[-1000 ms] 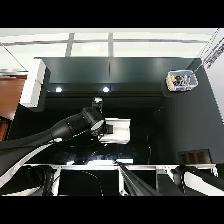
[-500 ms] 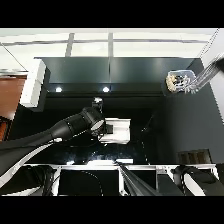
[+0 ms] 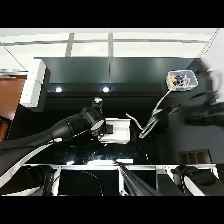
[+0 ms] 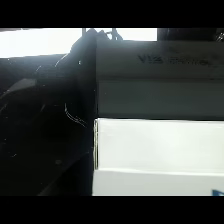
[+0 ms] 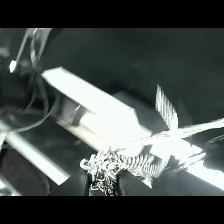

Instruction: Fold the box and place the chain.

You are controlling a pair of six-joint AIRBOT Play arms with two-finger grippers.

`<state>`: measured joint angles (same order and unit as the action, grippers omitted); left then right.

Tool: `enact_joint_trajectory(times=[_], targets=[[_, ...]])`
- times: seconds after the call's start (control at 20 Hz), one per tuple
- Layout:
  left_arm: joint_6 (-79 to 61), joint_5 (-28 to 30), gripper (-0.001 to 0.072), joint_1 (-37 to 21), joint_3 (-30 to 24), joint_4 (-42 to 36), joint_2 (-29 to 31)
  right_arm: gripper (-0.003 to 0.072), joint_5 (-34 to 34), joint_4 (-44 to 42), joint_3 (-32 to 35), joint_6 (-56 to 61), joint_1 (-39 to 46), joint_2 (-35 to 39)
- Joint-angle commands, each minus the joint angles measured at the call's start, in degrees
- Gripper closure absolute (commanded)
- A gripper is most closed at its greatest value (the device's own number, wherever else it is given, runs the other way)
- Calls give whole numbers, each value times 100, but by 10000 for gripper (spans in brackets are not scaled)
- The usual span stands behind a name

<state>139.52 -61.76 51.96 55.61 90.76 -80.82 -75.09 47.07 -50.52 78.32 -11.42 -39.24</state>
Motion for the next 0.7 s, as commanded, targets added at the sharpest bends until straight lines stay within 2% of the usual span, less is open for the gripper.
enact_joint_trajectory(times=[0.0, 0.25, 0.65], targets=[[-2, -2, 682, -4, 0, 2, 0, 675, 1016, -361, 625, 162, -960, -136], [-4, -4, 682, -4, 0, 4, 0, 675, 1543, -400, 625, 310, -1600, -455], [-2, -4, 682, -4, 0, 4, 0, 675, 1591, -402, 623, 310, -1646, -501]])
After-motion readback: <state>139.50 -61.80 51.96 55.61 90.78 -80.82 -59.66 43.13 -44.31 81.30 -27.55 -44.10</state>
